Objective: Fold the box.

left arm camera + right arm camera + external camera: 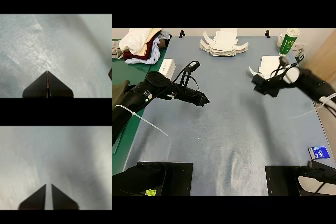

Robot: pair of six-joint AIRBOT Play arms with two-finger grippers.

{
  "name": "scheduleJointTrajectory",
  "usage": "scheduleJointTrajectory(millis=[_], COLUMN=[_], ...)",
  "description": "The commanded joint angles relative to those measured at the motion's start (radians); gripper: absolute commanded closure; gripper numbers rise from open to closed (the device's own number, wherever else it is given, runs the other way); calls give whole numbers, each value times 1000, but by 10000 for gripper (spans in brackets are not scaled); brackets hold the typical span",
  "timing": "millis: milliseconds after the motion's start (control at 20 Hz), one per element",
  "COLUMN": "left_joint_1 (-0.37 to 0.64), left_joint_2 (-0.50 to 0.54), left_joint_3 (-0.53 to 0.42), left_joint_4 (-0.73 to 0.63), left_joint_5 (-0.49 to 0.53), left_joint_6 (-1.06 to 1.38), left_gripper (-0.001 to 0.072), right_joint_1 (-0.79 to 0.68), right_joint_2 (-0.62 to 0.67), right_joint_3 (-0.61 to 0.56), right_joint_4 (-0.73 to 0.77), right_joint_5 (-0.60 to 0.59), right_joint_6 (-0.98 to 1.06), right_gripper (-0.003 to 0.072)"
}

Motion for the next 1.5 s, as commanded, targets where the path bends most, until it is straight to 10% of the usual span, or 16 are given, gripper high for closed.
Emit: scheduleJointTrajectory(millis=[0,150,550,850,1450], left_joint_1=[0,0,0,0,0], left_joint_2=[0,0,0,0,0], left_joint_3=[0,0,0,0,0], left_joint_4=[0,0,0,0,0], left_joint_5=[0,0,0,0,0], left_joint_6=[0,0,0,0,0], left_gripper=[694,695,694,694,694], right_joint_1=[-276,-581,-927,-898,-777], right_joint_2=[-72,-243,-689,-845,-867], right_joint_3=[208,454,849,895,896], right_joint_4=[15,20,397,672,546], right_joint_5=[198,288,386,448,231], right_joint_6=[-166,-309,-642,-780,-840], right_gripper=[456,267,256,257,276])
